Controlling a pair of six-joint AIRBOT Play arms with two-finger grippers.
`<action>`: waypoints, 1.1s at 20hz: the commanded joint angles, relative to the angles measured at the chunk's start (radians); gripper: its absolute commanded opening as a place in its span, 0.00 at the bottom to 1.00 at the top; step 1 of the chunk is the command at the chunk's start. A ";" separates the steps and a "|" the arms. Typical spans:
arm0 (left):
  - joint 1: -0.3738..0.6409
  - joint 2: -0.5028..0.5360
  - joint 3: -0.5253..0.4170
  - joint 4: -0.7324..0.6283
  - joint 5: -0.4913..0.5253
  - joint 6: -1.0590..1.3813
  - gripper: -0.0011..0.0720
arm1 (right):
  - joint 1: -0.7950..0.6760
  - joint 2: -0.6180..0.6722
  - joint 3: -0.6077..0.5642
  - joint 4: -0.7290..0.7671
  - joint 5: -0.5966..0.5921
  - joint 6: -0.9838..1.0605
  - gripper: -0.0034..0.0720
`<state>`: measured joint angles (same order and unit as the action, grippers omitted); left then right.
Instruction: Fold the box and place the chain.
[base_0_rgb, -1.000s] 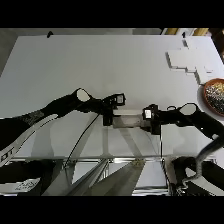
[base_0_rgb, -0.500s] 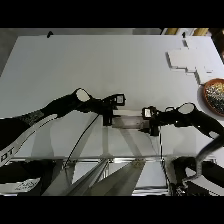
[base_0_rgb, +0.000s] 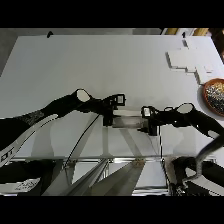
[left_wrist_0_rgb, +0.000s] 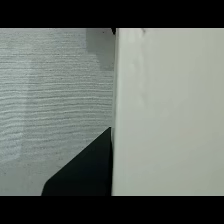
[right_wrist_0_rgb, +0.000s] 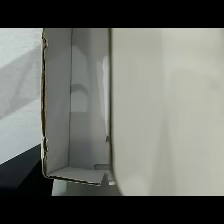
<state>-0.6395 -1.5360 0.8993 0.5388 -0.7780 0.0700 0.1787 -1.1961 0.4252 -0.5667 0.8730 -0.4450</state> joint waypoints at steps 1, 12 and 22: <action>0.000 0.000 0.000 0.000 -0.001 0.000 0.03 | -0.003 -0.001 0.000 -0.002 -0.019 0.003 0.83; 0.000 0.000 0.000 0.000 0.000 0.000 0.03 | -0.072 -0.002 -0.031 0.097 -0.018 -0.119 0.96; 0.000 0.000 0.000 0.000 0.000 0.000 0.03 | -0.069 -0.058 -0.031 0.124 -0.016 -0.192 0.94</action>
<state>-0.6399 -1.5364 0.8989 0.5388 -0.7784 0.0704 0.1078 -1.2476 0.3950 -0.4622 0.8566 -0.6079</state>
